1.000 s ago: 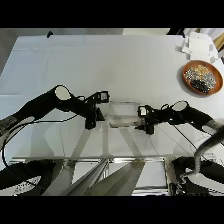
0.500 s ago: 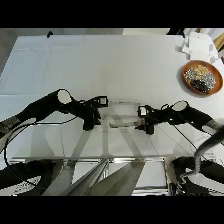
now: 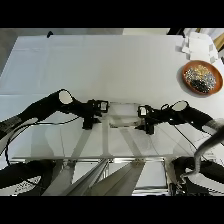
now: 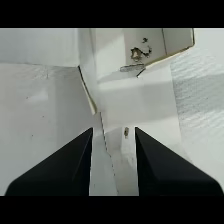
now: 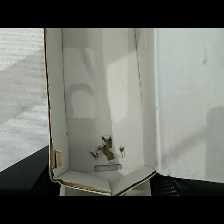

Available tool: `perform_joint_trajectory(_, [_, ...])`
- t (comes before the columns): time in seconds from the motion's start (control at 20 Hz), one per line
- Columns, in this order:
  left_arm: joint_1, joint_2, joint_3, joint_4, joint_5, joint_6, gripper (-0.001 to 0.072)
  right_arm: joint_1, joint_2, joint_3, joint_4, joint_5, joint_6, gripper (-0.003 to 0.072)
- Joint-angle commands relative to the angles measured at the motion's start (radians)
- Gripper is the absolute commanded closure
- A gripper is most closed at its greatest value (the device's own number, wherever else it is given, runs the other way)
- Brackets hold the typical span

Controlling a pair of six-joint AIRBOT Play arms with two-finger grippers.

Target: Fold the box and place the chain.

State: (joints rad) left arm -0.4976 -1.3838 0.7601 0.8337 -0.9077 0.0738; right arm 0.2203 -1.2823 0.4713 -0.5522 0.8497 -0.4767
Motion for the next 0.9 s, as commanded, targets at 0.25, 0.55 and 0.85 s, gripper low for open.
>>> perform_joint_trajectory(0.25, [-0.046,-0.036,0.0,-0.018,0.064,0.061,0.0413,0.0,0.0,0.0,0.0,0.0,0.0,0.0327])
perform_joint_trajectory(0.55, [-0.056,-0.036,0.0,-0.031,0.042,0.061,0.0444,0.0,0.0,0.0,0.0,0.0,0.0,0.0327])
perform_joint_trajectory(0.85, [-0.065,-0.036,0.0,-0.066,0.028,0.061,0.0447,0.0,0.0,0.0,0.0,0.0,0.0,0.0327])
